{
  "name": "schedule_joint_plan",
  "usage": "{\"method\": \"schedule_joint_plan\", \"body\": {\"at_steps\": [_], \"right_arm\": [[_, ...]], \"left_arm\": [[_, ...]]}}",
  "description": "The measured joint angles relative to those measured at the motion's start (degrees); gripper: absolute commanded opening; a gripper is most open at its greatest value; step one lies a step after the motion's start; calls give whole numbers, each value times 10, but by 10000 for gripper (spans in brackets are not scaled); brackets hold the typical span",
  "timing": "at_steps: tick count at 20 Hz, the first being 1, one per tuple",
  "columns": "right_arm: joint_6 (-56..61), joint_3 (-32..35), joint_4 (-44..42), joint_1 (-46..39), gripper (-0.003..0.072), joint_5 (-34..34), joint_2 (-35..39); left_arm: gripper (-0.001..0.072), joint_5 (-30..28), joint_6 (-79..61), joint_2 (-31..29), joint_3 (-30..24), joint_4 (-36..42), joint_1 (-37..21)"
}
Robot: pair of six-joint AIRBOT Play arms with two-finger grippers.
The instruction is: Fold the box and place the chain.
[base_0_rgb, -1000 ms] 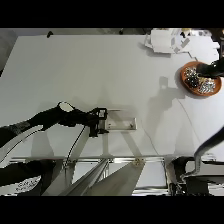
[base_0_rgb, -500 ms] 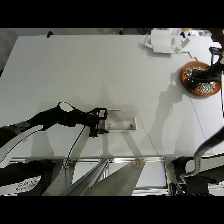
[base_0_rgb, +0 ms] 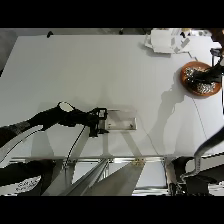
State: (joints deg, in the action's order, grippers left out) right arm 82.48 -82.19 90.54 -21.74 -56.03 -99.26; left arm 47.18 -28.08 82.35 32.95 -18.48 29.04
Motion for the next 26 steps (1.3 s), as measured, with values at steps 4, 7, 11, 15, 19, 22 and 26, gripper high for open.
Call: {"method": "schedule_joint_plan", "body": {"at_steps": [4,7,11,15,19,22,26], "right_arm": [[-1,0,-23,-1,145,1,-1],[-3,0,-34,-1,48,-2,-8],[-3,-1,-38,-1,16,-17,-10],[-9,-1,-35,-1,16,-30,42],[-29,-1,-42,-1,16,-68,140],[-44,-1,-103,-1,16,-108,223],[-70,-1,-240,19,16,-162,318]], "left_arm": [[138,0,0,0,0,0,0],[138,0,0,0,0,0,0],[138,0,0,0,0,0,0],[138,0,0,0,0,0,0],[138,0,0,0,0,0,0],[138,0,0,0,0,0,0],[139,0,0,0,0,0,0]]}}
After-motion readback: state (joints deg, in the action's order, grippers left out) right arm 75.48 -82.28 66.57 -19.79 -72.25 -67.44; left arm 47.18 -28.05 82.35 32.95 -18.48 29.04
